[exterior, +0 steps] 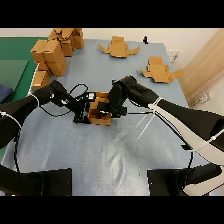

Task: Fold the box.

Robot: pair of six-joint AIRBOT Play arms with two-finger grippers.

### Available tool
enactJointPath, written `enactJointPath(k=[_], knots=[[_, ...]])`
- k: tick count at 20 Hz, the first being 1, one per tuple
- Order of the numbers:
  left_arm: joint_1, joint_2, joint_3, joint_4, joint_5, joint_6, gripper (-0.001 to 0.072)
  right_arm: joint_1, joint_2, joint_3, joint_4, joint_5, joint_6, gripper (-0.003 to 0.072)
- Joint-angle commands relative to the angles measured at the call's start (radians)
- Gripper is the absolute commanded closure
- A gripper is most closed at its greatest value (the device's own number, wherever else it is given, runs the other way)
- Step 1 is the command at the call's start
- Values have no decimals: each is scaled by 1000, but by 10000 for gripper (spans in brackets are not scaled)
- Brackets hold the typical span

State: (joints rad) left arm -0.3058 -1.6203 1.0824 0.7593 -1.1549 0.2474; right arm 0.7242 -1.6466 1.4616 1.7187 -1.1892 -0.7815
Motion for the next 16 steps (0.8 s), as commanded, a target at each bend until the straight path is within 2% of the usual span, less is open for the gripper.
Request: enactJointPath(k=[1,7,12,14,16], knots=[[0,0,0,3,2,2,693,-3,0,4,-48,-70,16,321],[0,0,0,3,4,2,693,-21,-11,4,-46,-51,18,320],[0,0,0,4,5,2,693,-16,-84,43,9,-24,8,307],[0,0,0,3,5,2,693,-14,-114,87,8,-44,9,308],[0,0,0,3,3,1,693,-13,-148,136,3,-120,11,313]])
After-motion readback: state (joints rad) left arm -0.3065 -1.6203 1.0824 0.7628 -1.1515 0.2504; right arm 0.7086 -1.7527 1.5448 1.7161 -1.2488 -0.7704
